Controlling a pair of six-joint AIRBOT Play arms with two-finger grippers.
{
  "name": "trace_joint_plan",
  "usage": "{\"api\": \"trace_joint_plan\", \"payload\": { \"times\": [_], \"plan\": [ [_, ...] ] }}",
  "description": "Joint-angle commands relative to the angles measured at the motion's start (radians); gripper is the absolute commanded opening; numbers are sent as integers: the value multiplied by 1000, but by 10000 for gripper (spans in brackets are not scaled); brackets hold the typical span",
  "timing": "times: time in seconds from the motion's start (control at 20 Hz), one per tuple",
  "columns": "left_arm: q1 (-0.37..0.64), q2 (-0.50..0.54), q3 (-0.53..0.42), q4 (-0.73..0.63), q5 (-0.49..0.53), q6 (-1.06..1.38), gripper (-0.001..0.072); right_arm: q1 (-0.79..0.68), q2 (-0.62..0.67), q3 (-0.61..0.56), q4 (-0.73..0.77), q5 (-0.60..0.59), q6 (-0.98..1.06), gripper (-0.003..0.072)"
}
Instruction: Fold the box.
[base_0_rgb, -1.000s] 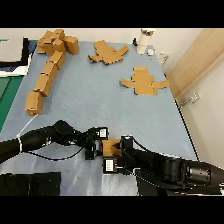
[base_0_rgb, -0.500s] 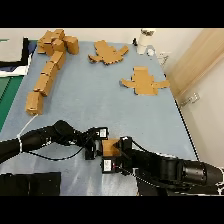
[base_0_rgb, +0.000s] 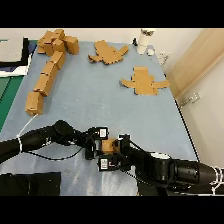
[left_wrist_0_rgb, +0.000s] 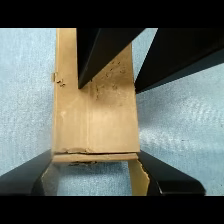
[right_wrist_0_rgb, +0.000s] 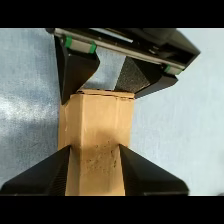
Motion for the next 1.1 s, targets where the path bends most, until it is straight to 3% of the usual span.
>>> {"api": "trace_joint_plan", "payload": {
  "times": [0.0,0.3,0.5,0.6,1.05],
  "plan": [
    [1,0,1,0,-3,1,523,0,-3,1,-18,0,11,444],
    [1,0,1,0,-3,1,523,0,-3,20,-14,-7,10,326],
    [1,0,1,0,-3,1,523,0,-3,26,-8,-8,10,315],
    [1,0,1,0,-3,1,523,0,-3,31,6,-17,10,221],
    [1,0,1,0,-3,1,523,6,39,32,41,-74,7,220]
  ]
}}
